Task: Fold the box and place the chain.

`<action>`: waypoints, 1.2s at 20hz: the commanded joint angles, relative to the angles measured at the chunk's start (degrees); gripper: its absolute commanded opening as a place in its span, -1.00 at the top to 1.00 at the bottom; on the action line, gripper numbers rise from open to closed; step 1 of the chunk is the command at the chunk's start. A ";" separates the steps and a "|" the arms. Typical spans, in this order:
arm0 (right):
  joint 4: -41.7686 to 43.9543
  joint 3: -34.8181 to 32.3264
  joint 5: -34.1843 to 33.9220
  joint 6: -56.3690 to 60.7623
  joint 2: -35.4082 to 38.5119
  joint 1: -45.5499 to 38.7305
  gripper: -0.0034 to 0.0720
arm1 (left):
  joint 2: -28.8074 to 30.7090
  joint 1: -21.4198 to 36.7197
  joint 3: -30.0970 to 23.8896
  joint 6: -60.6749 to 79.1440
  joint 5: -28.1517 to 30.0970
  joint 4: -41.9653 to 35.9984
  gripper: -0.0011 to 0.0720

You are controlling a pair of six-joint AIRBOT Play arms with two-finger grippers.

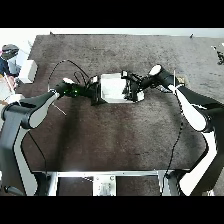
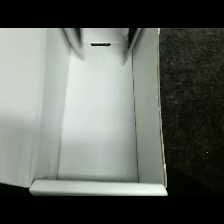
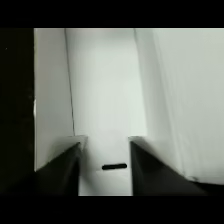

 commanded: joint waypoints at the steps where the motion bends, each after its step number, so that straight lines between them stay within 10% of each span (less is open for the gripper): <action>1: -0.87 0.26 1.64 2.97 0.35 -1.36 0.46 | 0.00 0.00 0.02 0.07 0.02 0.04 0.19; 3: -2.82 0.26 3.08 10.73 1.53 -2.89 0.88 | 0.00 0.00 0.02 0.04 0.02 0.04 0.19; 13: -3.39 -0.35 5.57 53.68 10.01 -16.90 0.88 | 0.00 0.00 0.02 0.04 0.02 0.04 0.19; 24: 2.97 -13.40 -3.76 56.92 6.73 -15.80 0.88 | 0.00 0.00 0.02 0.04 0.00 0.04 0.19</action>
